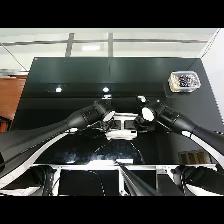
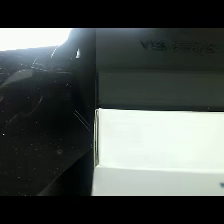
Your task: Fold the box and place the chain.
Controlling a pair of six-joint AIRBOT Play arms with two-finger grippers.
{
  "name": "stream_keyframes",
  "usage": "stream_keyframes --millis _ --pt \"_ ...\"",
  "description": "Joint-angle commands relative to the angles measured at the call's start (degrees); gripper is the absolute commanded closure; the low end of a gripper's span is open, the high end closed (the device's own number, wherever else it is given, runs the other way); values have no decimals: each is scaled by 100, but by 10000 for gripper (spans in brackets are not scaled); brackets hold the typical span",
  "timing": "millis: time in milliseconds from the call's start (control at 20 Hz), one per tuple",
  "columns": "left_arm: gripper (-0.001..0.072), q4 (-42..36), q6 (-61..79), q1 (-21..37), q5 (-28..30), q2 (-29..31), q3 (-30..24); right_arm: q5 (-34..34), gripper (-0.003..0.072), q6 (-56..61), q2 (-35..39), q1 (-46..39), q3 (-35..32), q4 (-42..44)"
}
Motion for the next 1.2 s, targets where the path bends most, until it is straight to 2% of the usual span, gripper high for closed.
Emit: stream_keyframes --millis 0,100,150,200,500,550,600,650,700,750,900,950,1000,1050,1150 --pt "680 0 0 4 4 2 -2 0 496 114 -50 2 7 -2" --pt "680 2 0 4 4 2 -2 -13 566 140 -50 2 7 -4" --pt "680 0 0 4 4 2 -2 -20 647 133 -55 2 7 -4" --pt "680 0 0 4 4 2 -2 -13 669 122 -57 2 7 -15" --pt "680 0 0 4 4 2 -2 -7 666 122 -63 2 9 -4" --pt "680 0 0 4 4 2 -2 -11 582 122 -63 2 11 4" --pt "680 0 0 4 4 2 -2 -22 534 129 -63 2 20 13" --pt "680 0 0 4 4 2 -2 -39 552 129 -63 2 35 17" --pt "680 0 0 4 4 2 -2 -35 636 138 -63 2 61 13" --pt "680 -2 0 4 4 2 -2 -35 669 138 -63 2 83 9" --pt "680 0 0 4 7 2 -2 -20 668 136 -63 2 90 9" --pt "680 0 0 4 7 2 -2 -20 629 136 -63 2 92 11" --pt "680 0 0 4 4 2 -2 17 392 136 -61 0 103 11" --pt "680 0 0 4 0 2 -2 92 332 52 -57 -17 136 9" --pt "680 2 0 4 -7 2 -4 361 327 -400 68 -55 247 4"
